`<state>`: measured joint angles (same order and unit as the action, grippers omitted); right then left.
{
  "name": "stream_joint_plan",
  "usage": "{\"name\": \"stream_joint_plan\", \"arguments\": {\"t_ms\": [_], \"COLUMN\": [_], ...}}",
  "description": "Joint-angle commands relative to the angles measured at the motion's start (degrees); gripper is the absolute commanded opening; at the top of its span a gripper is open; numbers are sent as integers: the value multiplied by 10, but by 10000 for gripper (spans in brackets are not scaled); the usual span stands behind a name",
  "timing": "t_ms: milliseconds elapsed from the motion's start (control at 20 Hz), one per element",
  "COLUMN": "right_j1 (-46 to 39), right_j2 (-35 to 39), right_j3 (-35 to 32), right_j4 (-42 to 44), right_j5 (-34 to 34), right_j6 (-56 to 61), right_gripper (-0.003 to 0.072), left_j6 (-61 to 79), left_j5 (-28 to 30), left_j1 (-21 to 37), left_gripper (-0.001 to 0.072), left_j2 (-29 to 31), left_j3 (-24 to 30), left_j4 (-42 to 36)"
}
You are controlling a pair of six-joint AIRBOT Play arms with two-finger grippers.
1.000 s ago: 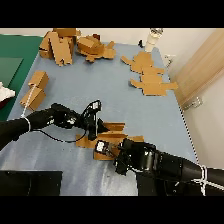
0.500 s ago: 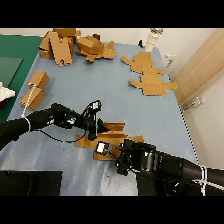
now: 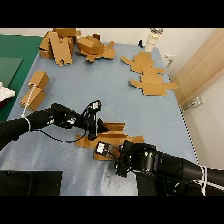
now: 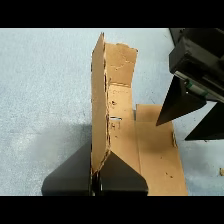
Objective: Fold the box.
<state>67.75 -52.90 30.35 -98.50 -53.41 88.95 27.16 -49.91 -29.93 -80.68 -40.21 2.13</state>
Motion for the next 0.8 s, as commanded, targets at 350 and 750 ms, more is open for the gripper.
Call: {"name": "stream_joint_plan", "arguments": {"t_ms": [350,750], "right_j1": [0,0], "right_j2": [209,155], "right_j3": [-169,-170], "right_j4": [-44,-48], "right_j5": [137,162], "right_j6": [-47,-87], "right_gripper": [469,469], "left_j6": [0,0], "left_j5": [0,0], "left_j1": [0,0], "left_gripper": [15,15], "left_j2": [0,0], "left_j3": [0,0], "left_j4": [0,0]}}
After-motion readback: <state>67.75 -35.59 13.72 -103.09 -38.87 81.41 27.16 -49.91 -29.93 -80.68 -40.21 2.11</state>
